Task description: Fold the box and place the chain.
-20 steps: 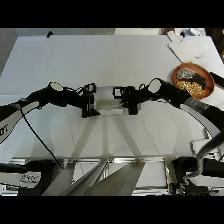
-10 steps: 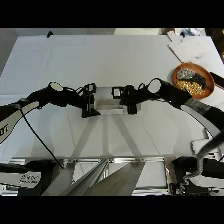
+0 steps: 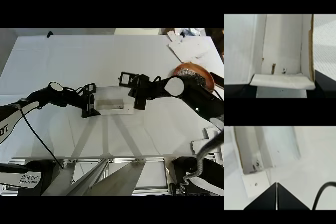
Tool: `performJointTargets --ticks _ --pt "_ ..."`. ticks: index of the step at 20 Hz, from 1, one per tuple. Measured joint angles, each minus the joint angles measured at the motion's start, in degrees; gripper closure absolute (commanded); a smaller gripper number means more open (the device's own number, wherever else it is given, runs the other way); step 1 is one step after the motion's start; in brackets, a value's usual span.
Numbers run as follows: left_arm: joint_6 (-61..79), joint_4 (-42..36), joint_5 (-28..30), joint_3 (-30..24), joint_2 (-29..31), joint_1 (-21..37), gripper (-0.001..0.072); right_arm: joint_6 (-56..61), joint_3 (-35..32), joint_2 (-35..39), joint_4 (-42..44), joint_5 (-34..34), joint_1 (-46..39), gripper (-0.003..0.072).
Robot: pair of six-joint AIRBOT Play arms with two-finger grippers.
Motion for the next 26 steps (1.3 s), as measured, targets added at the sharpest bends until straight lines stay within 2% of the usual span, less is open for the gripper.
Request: performJointTargets --ticks 4,8,11,14,19,20,22,26 --pt "0.00 0.00 0.00 0.00 0.00 0.00 0.0557 20.85 -0.33 0.59 -4.17 2.08 -5.88 0.0668" --pt "0.00 0.00 0.00 0.00 0.00 0.00 0.0557 30.75 -0.72 -4.46 -4.28 6.19 -12.04 0.0670" --pt "0.02 0.00 0.00 0.00 0.00 0.00 0.0557 32.79 -0.83 -10.75 0.31 9.18 -13.86 0.0670" --pt "0.00 0.00 0.00 0.00 0.00 0.00 0.0557 32.04 -0.83 -16.52 8.50 9.55 -13.88 0.0671" --pt "0.02 0.00 0.02 0.00 0.00 0.00 0.0557 28.46 -0.83 -20.96 19.30 10.75 -12.57 0.0669" --pt "0.02 0.00 0.02 0.00 0.00 0.00 0.0557 27.58 -0.83 -21.16 21.38 11.52 -12.46 0.0623" --pt "0.02 0.00 0.02 0.00 0.00 0.00 0.0557 26.29 -0.83 -21.35 25.33 12.85 -12.33 0.0349" --pt "0.02 0.00 0.02 0.00 0.00 0.00 0.0557 24.70 -0.83 -20.87 32.06 14.91 -12.17 0.0345"
